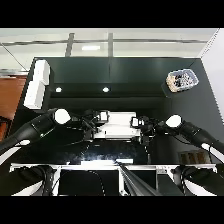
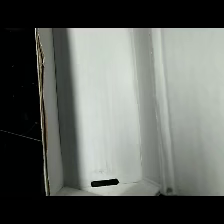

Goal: Fold the box and place the chain.

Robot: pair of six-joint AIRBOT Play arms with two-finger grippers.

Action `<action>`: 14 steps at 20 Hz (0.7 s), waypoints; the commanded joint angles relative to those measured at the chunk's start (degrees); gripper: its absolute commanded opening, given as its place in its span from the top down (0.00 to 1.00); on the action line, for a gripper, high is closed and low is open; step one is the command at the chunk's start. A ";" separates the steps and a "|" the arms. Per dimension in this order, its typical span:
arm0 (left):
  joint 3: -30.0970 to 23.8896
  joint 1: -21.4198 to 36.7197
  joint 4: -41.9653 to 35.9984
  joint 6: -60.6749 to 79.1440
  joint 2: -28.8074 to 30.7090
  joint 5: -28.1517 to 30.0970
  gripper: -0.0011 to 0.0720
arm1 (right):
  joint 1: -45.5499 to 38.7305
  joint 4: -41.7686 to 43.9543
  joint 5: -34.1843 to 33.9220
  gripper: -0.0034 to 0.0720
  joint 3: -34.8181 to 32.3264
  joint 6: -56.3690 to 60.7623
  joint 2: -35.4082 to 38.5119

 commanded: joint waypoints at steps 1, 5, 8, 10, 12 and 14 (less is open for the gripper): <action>-0.02 -0.26 -4.35 -0.98 -0.37 0.31 0.68 | 0.04 0.00 0.04 0.70 -0.02 0.02 -0.02; -0.02 -0.26 -6.51 -0.96 -0.52 -2.10 0.68 | 0.02 0.00 0.02 0.70 -0.02 0.02 -0.02; -0.04 -0.26 -6.47 -0.96 -1.36 -3.54 0.68 | 0.02 0.00 0.02 0.70 -0.02 0.04 -0.02; -0.04 -0.26 -6.49 -0.98 -2.23 -3.58 0.67 | 0.02 0.00 0.02 0.70 -0.02 0.04 -0.02; -0.04 -0.26 -6.54 -0.96 -2.84 -3.56 0.67 | 0.02 0.00 0.02 0.70 -0.02 0.04 -0.02; -0.04 -0.24 -6.47 -0.96 -2.84 -3.45 0.62 | 0.02 0.00 -0.09 0.70 -0.02 0.13 -0.02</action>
